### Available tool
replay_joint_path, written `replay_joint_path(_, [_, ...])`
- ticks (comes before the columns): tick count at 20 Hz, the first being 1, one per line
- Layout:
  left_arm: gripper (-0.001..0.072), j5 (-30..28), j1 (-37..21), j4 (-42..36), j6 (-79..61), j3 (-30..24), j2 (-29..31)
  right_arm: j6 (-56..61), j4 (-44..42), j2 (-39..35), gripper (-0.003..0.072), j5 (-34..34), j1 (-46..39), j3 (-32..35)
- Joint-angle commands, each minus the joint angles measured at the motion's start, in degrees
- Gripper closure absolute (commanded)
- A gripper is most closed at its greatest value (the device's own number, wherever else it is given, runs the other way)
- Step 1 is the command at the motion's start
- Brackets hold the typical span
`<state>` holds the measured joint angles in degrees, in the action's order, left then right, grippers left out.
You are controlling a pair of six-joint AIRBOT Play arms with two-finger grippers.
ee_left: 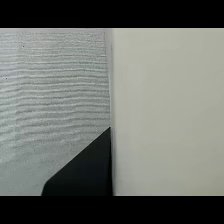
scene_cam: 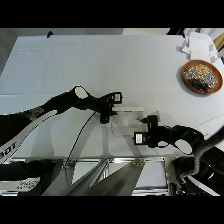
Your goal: Fold the box and place the chain.
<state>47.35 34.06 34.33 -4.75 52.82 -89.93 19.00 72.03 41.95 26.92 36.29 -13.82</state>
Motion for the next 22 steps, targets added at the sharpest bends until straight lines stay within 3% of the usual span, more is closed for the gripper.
replay_joint_path(1, [0.0699,0.0,0.0,0.0,-0.1,0.0,0.0,0.0,0.7,0.3,0.0063,-1.2,-4.3,-1.3])
replay_joint_path(10, [0.0699,0.0,0.0,0.0,-0.1,0.0,0.0,-0.1,-2.1,0.3,0.0063,-1.7,-6.6,-2.8])
replay_joint_path(17, [0.0699,0.0,0.0,0.0,-0.1,0.0,0.0,-26.5,-27.2,3.4,0.0063,-0.4,-14.1,-2.9])
replay_joint_path(22, [0.0699,0.0,0.0,0.0,-0.1,0.0,0.0,-28.8,-30.9,7.2,0.0062,1.4,-18.2,-3.3])
